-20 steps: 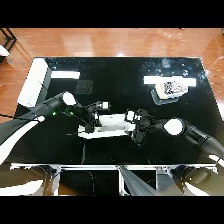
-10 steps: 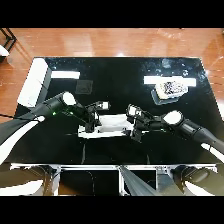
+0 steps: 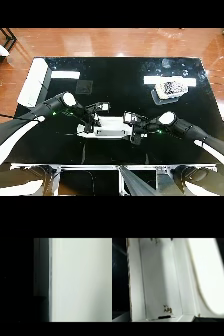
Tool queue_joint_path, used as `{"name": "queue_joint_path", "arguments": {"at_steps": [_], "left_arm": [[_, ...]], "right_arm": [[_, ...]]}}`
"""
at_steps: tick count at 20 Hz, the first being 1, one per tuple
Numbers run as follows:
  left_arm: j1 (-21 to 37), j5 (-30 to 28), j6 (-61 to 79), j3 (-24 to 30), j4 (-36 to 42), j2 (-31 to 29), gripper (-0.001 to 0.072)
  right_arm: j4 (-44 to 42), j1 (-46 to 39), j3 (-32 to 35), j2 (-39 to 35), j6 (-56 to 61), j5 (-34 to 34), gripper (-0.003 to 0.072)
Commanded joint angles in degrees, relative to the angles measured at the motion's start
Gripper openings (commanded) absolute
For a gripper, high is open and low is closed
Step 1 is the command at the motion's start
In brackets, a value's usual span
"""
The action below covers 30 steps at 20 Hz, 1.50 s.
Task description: Fold the box and place the chain.
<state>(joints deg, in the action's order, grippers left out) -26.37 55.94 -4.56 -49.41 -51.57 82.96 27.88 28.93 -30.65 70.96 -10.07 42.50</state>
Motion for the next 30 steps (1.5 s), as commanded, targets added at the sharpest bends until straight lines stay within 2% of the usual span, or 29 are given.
{"name": "queue_joint_path", "arguments": {"at_steps": [1, 10, 30], "left_arm": [[-0.02, -0.11, -0.15, -0.02, -0.28, 0.02, 0.0025], [-0.02, 0.02, -0.15, -0.02, -0.28, 0.02, 0.0025], [-0.02, 0.09, -0.15, -0.02, -0.26, 0.02, 0.0025]], "right_arm": [[0.92, 0.79, -0.04, 0.74, -0.22, -0.83, 0.0701], [3.04, 2.86, -0.04, 0.87, 2.8, -4.24, 0.0701], [5.27, 4.39, -0.04, 1.03, 3.8, -5.16, 0.07]]}}
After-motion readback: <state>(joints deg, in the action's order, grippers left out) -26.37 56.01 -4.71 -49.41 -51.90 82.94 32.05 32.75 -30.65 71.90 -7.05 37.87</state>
